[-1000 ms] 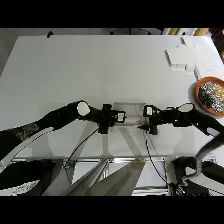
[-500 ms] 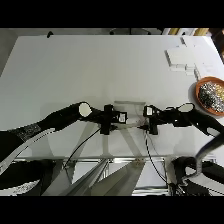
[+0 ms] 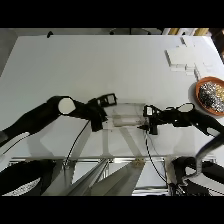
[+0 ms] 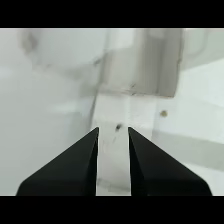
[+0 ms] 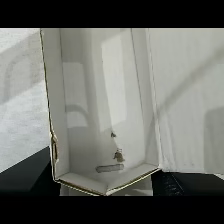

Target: Fold the box and place the chain.

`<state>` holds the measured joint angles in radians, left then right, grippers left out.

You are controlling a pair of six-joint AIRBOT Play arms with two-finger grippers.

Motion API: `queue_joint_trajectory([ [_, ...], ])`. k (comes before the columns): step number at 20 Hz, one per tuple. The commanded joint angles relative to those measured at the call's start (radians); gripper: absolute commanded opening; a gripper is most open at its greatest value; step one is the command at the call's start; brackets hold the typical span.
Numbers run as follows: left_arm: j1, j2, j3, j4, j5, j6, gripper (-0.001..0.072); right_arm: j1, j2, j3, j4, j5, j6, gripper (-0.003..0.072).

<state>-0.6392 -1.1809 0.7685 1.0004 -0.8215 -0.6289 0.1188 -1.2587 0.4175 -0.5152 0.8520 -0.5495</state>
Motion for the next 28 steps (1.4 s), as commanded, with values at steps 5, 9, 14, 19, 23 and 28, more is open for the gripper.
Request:
queue_joint_trajectory([
  [5,0.186,0.077,-0.027,0.208,-0.103,-1.020,0.0187,0.000,0.000,0.000,-0.001,0.001,-0.001,0.0398],
  [9,0.162,-0.061,-0.079,0.117,-0.069,-1.044,0.0007,0.000,0.000,0.000,-0.001,0.000,-0.001,0.0398],
  [14,0.079,-0.169,-0.079,-0.076,-0.027,-0.917,0.0005,0.000,0.000,0.000,-0.001,0.001,-0.001,0.0398],
  [19,0.051,-0.132,-0.078,-0.188,-0.026,-0.848,0.0005,0.000,0.000,0.000,-0.001,0.001,-0.001,0.0398],
  [23,0.044,-0.047,-0.078,-0.211,-0.006,-0.850,0.0005,0.000,0.000,0.000,-0.001,0.001,-0.001,0.0398],
  [28,-0.011,-0.039,-0.077,-0.270,0.059,-0.850,0.0114,0.000,0.000,0.000,-0.001,0.001,-0.001,0.0398],
])
